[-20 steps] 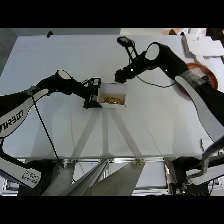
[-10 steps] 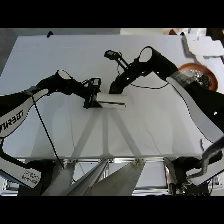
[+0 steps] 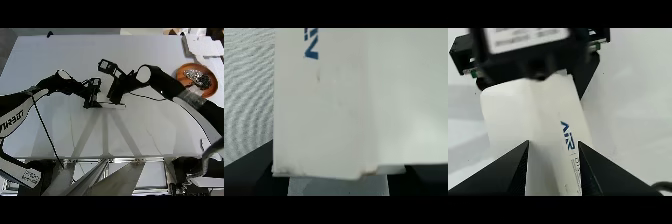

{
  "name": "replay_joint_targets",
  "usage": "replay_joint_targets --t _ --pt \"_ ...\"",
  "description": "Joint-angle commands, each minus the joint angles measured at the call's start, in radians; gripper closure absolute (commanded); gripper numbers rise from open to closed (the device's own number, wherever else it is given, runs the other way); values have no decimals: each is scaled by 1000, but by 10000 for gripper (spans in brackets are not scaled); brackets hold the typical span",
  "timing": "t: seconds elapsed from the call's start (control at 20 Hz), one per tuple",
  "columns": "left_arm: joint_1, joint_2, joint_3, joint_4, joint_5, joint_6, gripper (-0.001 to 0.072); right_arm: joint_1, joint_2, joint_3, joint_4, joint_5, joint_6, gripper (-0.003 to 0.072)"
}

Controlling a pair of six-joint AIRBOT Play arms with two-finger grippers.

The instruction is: Fold the box and place the chain.

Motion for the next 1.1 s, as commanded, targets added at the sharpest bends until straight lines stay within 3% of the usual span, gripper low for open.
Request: replay_joint_targets --t 0.0,0.2,0.7,0.9,1.0,1.05 --pt "0 0 0 0 0 0 434 37 42 -63 -69 -89 -31 337" --pt "0 0 0 0 0 0 434 64 41 -63 -129 -182 -67 320" --pt "0 0 0 0 0 0 434 67 31 -114 -179 -206 -17 322" --pt "0 0 0 0 0 0 434 78 69 -114 -161 -284 35 320" --pt "0 0 0 0 0 0 434 78 84 -114 -130 -257 35 313" --pt "0 0 1 0 0 0 434 78 86 -114 -122 -231 35 273"
